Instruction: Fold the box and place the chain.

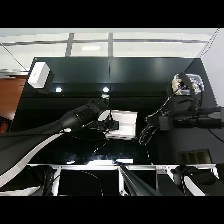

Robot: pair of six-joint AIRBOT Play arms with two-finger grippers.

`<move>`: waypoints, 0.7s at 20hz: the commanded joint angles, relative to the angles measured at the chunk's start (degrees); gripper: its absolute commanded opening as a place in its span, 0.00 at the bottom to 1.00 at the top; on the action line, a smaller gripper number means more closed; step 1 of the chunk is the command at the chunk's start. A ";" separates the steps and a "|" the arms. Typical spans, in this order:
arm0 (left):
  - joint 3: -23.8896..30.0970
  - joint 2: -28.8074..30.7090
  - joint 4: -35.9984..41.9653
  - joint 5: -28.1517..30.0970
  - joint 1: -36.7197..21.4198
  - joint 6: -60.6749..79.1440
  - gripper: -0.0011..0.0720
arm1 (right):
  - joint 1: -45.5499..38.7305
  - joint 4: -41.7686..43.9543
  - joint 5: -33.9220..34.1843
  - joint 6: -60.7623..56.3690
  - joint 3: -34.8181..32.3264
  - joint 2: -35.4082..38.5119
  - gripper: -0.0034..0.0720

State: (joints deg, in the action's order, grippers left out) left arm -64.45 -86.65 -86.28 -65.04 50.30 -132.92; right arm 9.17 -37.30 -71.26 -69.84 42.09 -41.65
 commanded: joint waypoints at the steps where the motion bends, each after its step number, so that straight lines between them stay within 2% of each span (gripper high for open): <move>1: -0.02 0.00 0.00 0.02 -0.04 0.02 0.06 | 5.20 2.54 3.74 0.02 -0.74 -3.02 0.06; 7: -0.02 0.00 0.00 0.02 -0.04 0.02 0.06 | 11.69 3.63 11.06 0.02 -0.74 -8.68 0.06; 10: -0.02 0.00 0.00 0.02 -0.04 0.02 0.06 | 12.50 3.32 14.64 0.02 -0.74 -12.00 0.07; 14: -0.02 0.00 0.00 0.02 -0.04 0.02 0.06 | 12.48 2.27 16.22 0.04 -0.81 -13.97 0.07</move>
